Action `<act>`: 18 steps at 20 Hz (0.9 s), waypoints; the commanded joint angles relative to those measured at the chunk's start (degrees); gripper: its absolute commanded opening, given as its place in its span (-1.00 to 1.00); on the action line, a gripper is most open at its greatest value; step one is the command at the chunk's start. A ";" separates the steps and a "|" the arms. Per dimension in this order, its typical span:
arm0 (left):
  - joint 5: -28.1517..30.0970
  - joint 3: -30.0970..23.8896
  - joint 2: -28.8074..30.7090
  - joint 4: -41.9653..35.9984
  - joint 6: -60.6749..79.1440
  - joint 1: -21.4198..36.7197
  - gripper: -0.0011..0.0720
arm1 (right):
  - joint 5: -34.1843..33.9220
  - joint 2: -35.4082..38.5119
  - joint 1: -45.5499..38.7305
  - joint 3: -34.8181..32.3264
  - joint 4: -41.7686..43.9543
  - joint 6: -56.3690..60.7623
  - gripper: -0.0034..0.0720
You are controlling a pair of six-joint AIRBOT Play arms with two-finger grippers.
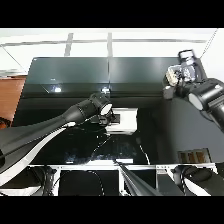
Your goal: Fold the box and place the chain.
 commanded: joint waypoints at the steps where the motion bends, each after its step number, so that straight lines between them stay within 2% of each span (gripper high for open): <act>1: 0.20 0.07 -0.02 0.85 -0.26 0.09 -0.91 | -17.33 -4.50 -12.17 -1.07 7.30 0.55 0.99; 3: 0.11 0.07 -0.02 0.85 -0.15 0.09 -0.91 | -18.16 -11.50 -17.97 2.51 17.73 0.55 0.99; 5: 0.11 0.07 -0.02 0.83 -0.13 0.09 -0.91 | -11.69 -21.22 -22.25 12.41 27.28 0.52 0.99; 8: 0.02 0.07 -0.02 0.83 -0.11 0.09 -0.91 | 3.48 -36.89 -24.83 34.40 30.53 4.42 0.99; 11: -0.02 0.07 -0.02 0.85 -0.07 0.07 -0.91 | 10.19 -47.28 -25.59 49.77 30.40 11.91 0.98; 13: -0.02 0.07 -0.02 0.85 -0.04 0.09 -0.91 | 13.55 -51.82 -26.58 55.01 32.30 16.48 0.97; 17: 0.02 0.07 -0.02 0.85 -0.02 0.07 -0.91 | 14.19 -55.58 -28.44 56.06 38.60 16.63 0.92; 18: 0.04 0.07 -0.02 0.85 -0.02 0.09 -0.91 | 13.90 -56.02 -28.57 56.06 38.38 16.61 0.65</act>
